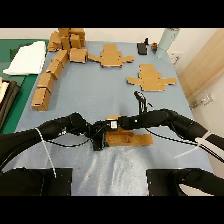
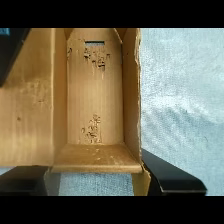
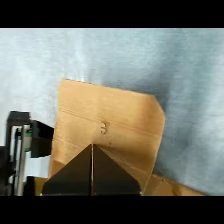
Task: Fold the box.
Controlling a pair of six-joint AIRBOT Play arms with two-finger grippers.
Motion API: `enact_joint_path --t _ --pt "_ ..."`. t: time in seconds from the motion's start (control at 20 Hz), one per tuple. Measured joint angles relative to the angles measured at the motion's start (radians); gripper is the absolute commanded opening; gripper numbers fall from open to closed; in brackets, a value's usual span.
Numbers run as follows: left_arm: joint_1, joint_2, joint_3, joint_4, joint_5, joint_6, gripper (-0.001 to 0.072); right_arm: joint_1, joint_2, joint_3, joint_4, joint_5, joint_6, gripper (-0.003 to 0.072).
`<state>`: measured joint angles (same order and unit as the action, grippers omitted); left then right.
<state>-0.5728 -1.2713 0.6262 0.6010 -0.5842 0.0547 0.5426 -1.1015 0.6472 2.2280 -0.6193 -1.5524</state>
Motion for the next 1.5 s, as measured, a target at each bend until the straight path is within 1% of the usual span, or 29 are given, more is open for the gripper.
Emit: enact_joint_path --t 0.35,0.6,0.75,0.9,1.05,1.25,1.3,1.35,1.4,1.5 --pt "0.0 0.0 0.0 0.001 -0.001 0.0 0.0468 0.0 -0.073 0.013 -0.051 -0.029 -0.135 0.0005" --pt "0.0 0.0 0.0 0.001 -0.002 0.0 0.0467 0.0 -0.083 0.015 -0.057 -0.047 -0.225 0.0004" --pt "0.0 0.0 0.0 0.001 -0.002 0.0 0.0467 0.0 -0.068 0.017 -0.061 -0.055 -0.276 0.0004" --pt "0.0 0.0 0.0 0.001 -0.002 0.0 0.0467 0.0 0.009 0.017 -0.085 -0.08 -0.304 0.0004" --pt "0.0 0.0 0.0 0.001 -0.002 0.0 0.0467 0.0 0.141 0.017 -0.148 -0.151 -0.316 0.0004" --pt "0.0 0.0 0.0 0.001 -0.002 0.0 0.0467 0.0 0.345 -0.001 -0.216 -0.339 -0.336 0.0007" --pt "0.0 0.0 0.0 0.001 -0.002 0.0 0.0467 0.0 0.392 -0.013 -0.226 -0.4 -0.359 0.0119" --pt "0.0 0.0 0.0 0.001 -0.002 0.0 0.0467 0.0 0.433 -0.029 -0.235 -0.461 -0.385 0.0383" --pt "0.0 0.0 0.0 0.001 -0.002 0.0 0.0467 0.0 0.464 -0.048 -0.245 -0.504 -0.41 0.0456" --pt "0.0 0.0 0.0 0.001 -0.002 0.0 0.0467 0.001 0.503 -0.093 -0.294 -0.555 -0.468 0.0456"
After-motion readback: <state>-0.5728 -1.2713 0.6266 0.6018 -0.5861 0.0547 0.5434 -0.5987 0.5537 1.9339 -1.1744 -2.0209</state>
